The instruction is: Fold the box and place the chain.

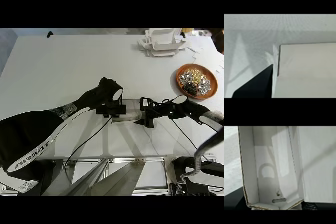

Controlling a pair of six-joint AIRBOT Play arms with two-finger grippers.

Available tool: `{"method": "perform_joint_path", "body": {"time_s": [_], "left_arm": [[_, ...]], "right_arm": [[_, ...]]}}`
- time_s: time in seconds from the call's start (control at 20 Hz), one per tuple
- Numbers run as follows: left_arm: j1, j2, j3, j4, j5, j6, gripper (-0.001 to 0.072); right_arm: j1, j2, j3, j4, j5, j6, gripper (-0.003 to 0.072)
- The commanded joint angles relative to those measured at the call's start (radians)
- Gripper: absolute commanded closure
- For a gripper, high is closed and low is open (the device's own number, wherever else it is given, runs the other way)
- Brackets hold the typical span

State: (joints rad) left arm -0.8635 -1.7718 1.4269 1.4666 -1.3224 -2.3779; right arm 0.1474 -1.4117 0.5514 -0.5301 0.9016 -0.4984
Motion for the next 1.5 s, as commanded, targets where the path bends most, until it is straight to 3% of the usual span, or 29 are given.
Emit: {"method": "perform_joint_path", "body": {"time_s": [0.0, 0.1, 0.45, 0.55, 0.7, 0.95, 1.15, 1.2, 1.35, 1.45], "left_arm": [[-0.008, -0.010, 0.000, 0.008, -0.002, 0.002, 0.0525], [-0.011, -0.014, 0.000, 0.008, -0.002, 0.003, 0.0707], [-0.015, -0.009, 0.001, 0.008, -0.008, -0.001, 0.0683], [-0.008, 0.008, 0.001, 0.007, -0.019, 0.032, 0.0488], [0.012, 0.054, 0.001, 0.008, -0.061, 0.192, 0.0303], [0.064, 0.176, 0.000, -0.039, -0.124, 0.400, 0.0255], [0.106, 0.286, -0.020, -0.149, -0.193, 0.788, 0.0157], [0.121, 0.314, -0.042, -0.188, -0.186, 0.926, 0.0023], [0.181, 0.394, -0.172, -0.315, -0.135, 1.469, 0.0014], [0.224, 0.443, -0.306, -0.376, -0.023, 1.796, 0.0013]], "right_arm": [[0.000, 0.001, 0.000, 0.000, 0.000, 0.000, 0.0284], [0.000, 0.001, 0.000, 0.000, 0.000, 0.000, 0.0284], [0.000, 0.001, 0.000, 0.000, 0.000, 0.000, 0.0284], [0.000, 0.001, 0.000, 0.000, 0.000, 0.000, 0.0284], [0.000, 0.001, 0.000, 0.000, 0.000, 0.000, 0.0284], [0.000, 0.001, 0.000, 0.000, 0.000, 0.000, 0.0284], [0.000, 0.001, 0.000, 0.000, 0.000, 0.000, 0.0284], [0.000, 0.001, 0.000, 0.000, 0.000, 0.000, 0.0284], [0.000, 0.001, 0.000, 0.000, 0.000, 0.000, 0.0284], [0.000, 0.001, 0.000, 0.000, 0.000, 0.000, 0.0284]]}}
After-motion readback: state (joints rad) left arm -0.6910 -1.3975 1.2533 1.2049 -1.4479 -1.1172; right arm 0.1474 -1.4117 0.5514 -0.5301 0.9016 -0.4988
